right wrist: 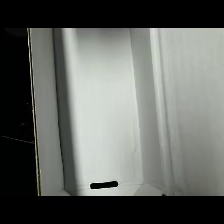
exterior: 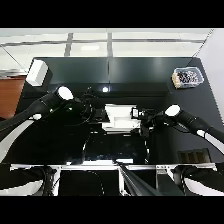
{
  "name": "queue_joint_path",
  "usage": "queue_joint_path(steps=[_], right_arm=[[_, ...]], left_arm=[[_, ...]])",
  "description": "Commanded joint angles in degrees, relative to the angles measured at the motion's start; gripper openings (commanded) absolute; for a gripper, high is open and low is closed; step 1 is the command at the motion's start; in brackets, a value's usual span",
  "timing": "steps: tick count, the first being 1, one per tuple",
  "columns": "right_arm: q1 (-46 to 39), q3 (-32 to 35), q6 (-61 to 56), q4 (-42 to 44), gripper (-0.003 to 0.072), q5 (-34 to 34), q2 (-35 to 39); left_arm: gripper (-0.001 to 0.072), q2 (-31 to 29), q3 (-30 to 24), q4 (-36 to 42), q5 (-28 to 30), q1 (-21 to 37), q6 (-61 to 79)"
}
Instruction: Fold the box and place the chain.
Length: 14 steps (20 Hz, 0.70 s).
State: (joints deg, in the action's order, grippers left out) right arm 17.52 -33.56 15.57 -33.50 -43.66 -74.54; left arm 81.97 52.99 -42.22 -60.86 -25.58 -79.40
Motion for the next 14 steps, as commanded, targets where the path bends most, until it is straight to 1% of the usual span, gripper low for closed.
queue_joint_path(steps=[1, 4, 8, 10, 14], right_arm=[[0.00, -0.04, -0.02, 0.02, 0.0190, -0.02, 0.00], [0.00, -0.04, -0.02, 0.02, 0.0190, 0.00, 0.00], [0.00, -0.04, -0.02, 0.02, 0.0190, 0.00, 0.00], [0.00, -0.04, -0.02, 0.02, 0.0189, 0.00, 0.00], [0.00, -0.04, -0.02, 0.02, 0.0190, 0.00, 0.00]], left_arm=[[0.0490, -0.04, 0.70, -1.09, 0.22, -1.42, -3.78], [0.0490, -0.04, 2.97, -5.66, 0.48, -3.15, -8.98], [0.0490, -0.02, 7.06, -16.37, 0.44, -6.84, -16.39], [0.0489, -0.02, 7.63, -18.43, 0.57, -8.15, -18.56], [0.0481, 0.00, 7.61, -19.61, 0.72, -10.32, -21.66]])
